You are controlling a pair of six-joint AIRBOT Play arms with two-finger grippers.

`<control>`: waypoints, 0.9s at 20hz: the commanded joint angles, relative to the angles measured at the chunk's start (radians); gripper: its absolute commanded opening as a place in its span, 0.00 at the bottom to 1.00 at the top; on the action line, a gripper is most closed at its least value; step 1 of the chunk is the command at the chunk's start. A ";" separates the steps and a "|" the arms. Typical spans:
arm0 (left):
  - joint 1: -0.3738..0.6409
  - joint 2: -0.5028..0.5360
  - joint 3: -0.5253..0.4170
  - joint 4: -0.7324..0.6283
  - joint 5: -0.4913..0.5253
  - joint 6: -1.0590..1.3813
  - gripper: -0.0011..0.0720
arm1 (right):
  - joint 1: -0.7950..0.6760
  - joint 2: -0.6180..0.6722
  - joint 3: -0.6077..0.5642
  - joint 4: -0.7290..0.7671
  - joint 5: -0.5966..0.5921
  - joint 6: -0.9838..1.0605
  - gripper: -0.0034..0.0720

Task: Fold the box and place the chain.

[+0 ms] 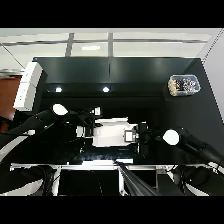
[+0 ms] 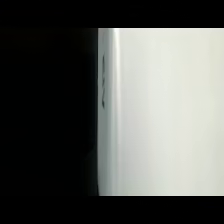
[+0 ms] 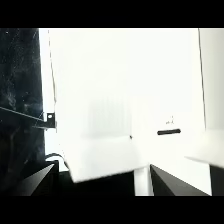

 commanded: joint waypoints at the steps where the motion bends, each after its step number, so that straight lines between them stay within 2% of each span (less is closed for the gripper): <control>1: 0.000 -0.001 0.000 0.000 0.000 0.000 0.06 | 0.052 -0.010 0.000 0.019 -0.104 -0.007 1.00; 9: 0.000 -0.001 0.000 0.000 0.000 0.000 0.06 | 0.082 -0.014 0.023 0.048 -0.183 0.027 1.00; 18: 0.000 -0.001 0.000 0.000 -0.001 0.000 0.06 | -0.028 -0.009 0.097 0.050 -0.172 0.074 1.00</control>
